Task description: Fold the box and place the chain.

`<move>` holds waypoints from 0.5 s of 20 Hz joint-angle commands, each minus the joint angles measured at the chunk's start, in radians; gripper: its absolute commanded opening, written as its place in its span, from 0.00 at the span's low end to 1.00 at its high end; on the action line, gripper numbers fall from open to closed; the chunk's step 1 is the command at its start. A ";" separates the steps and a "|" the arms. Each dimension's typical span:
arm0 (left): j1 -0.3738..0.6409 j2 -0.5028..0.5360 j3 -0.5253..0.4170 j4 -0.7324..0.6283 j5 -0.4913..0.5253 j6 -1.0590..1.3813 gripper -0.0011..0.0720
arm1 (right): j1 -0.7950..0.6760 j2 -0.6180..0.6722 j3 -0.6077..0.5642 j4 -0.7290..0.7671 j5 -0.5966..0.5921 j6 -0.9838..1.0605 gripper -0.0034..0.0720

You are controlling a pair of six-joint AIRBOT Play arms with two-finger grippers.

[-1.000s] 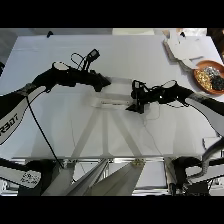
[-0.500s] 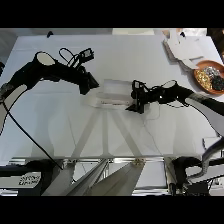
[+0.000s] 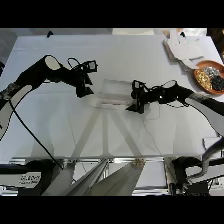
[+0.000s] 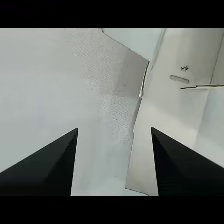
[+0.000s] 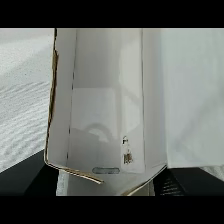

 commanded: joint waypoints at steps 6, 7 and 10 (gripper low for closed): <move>-0.005 -0.111 0.000 -0.145 -0.001 0.261 0.96 | 0.001 0.000 0.000 0.000 0.000 0.000 0.74; -0.004 -0.114 0.000 -0.145 -0.014 0.262 0.96 | 0.001 0.000 0.000 0.000 0.000 0.000 0.74; -0.005 -0.116 0.000 -0.164 -0.124 0.266 0.92 | 0.001 0.000 0.000 0.000 0.000 0.000 0.74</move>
